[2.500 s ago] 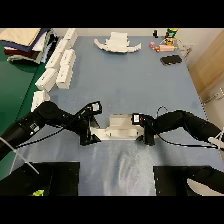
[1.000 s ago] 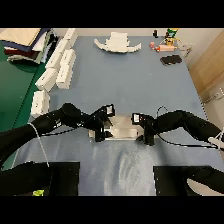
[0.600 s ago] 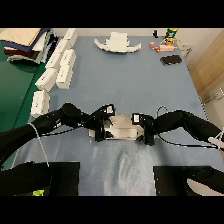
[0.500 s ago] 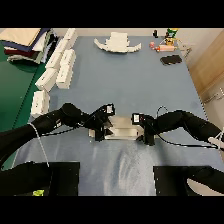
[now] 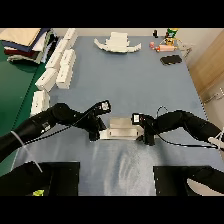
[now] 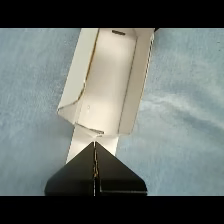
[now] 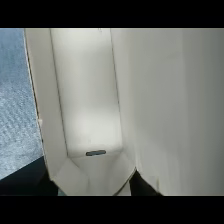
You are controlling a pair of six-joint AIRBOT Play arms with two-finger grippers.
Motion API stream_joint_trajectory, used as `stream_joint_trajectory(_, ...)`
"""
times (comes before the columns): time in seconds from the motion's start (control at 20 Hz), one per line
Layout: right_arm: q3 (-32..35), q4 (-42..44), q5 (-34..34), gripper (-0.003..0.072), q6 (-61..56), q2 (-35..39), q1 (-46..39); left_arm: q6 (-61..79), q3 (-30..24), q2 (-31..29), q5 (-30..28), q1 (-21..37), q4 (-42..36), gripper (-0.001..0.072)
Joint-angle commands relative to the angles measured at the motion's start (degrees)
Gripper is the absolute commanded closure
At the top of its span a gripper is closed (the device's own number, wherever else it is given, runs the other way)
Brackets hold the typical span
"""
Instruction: Fold the box.
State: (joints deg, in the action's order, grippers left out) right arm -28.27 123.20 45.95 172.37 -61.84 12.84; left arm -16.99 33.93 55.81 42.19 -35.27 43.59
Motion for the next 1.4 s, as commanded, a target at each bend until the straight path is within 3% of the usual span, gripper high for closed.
stream_joint_trajectory(0.0, 0.0, 0.0, 0.0, 0.0182, 0.0, 0.0, 0.0, -15.5, 0.1, -8.2, 2.1, 0.0, 10.5, 0.0698)
stream_joint_trajectory(0.2, 0.0, 0.0, 0.0, 0.0182, 0.0, 0.0, 0.0, -34.1, 0.0, -13.5, 7.4, 5.6, 18.3, 0.0699)
stream_joint_trajectory(0.45, 0.0, 0.0, 0.0, 0.0182, 0.0, 0.0, 0.0, -47.7, 0.0, -12.0, 15.7, 22.9, 18.0, 0.0699)
stream_joint_trajectory(0.55, 0.0, 0.0, 0.0, 0.0182, 0.0, 0.0, 0.0, -50.2, -0.5, -10.4, 16.1, 25.6, 16.7, 0.0699)
stream_joint_trajectory(0.8, 0.0, 0.0, 0.0, 0.0182, 0.0, 0.0, 0.0, -48.3, -3.7, -1.7, 15.3, 22.0, 6.7, 0.0699)
stream_joint_trajectory(1.1, 0.0, 0.0, 0.0, 0.0182, 0.0, 0.0, 0.0, -46.4, -4.0, 6.8, 5.4, 11.4, -0.2, 0.0698)
stream_joint_trajectory(1.35, 0.0, 0.0, 0.0, 0.0182, 0.0, 0.0, 0.0, -44.2, -1.9, 6.9, 8.8, 10.7, -1.0, 0.0697)
